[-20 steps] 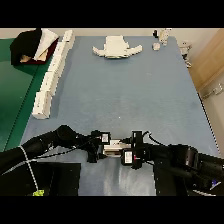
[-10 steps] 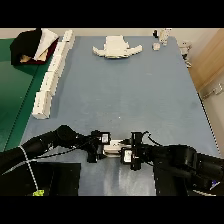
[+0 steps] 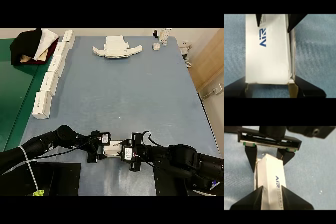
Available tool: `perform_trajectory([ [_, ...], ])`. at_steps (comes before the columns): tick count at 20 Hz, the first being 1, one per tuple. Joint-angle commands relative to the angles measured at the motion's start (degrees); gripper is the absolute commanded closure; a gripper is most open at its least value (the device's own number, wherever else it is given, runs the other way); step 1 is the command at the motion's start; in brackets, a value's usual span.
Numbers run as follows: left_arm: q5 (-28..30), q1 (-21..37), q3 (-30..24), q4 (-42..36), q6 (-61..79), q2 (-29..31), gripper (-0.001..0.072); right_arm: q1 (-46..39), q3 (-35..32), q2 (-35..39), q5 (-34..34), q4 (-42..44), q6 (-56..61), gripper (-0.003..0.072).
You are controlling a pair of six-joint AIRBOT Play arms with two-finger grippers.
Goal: Fold the box.
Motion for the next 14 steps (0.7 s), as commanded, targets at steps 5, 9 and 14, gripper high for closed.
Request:
perform_trajectory([
  [5,0.1,0.0,0.0,0.0,0.0,0.0,0.0200,0.5,0.1,0.1,-0.2,1.3,0.0,0.0289],
  [9,0.1,0.0,0.0,0.0,0.0,0.0,0.0200,1.6,0.1,0.1,-0.3,1.3,0.0,0.0236],
  [14,0.1,0.0,0.0,0.0,0.0,0.0,0.0200,1.6,0.1,1.6,-0.2,1.6,0.0,0.0236],
])
